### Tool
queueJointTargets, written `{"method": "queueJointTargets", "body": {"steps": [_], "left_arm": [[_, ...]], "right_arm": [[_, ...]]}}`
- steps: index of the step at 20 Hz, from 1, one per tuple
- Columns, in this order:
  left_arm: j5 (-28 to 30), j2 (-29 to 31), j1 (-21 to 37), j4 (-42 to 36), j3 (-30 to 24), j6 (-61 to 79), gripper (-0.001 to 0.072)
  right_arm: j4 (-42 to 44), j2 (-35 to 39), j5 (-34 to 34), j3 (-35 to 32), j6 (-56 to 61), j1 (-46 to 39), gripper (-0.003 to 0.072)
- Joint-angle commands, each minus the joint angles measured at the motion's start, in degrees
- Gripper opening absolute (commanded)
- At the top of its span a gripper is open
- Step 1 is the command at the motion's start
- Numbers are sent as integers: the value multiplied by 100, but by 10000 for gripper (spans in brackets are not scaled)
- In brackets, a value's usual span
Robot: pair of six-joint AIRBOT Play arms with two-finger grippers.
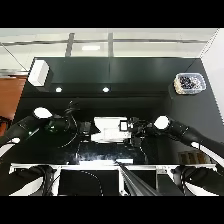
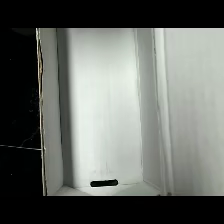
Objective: Fold the box and place the chain.
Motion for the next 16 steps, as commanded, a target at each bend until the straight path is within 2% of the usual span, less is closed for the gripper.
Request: {"method": "queueJointTargets", "body": {"steps": [1, 7, 12, 16], "left_arm": [[363, 2, -483, 643, 348, -970, 576], [557, 2, -1097, 1064, 616, -2131, 552], [1064, 0, -1635, 2033, 619, -3241, 551], [1113, 0, -1759, 2468, 647, -3659, 551]], "right_arm": [[2, 0, 0, 0, 4, 4, 193], [2, 0, 0, 0, 2, 4, 193], [2, 0, 0, 0, 2, 4, 193], [2, 0, 0, 0, 4, 4, 193]]}}
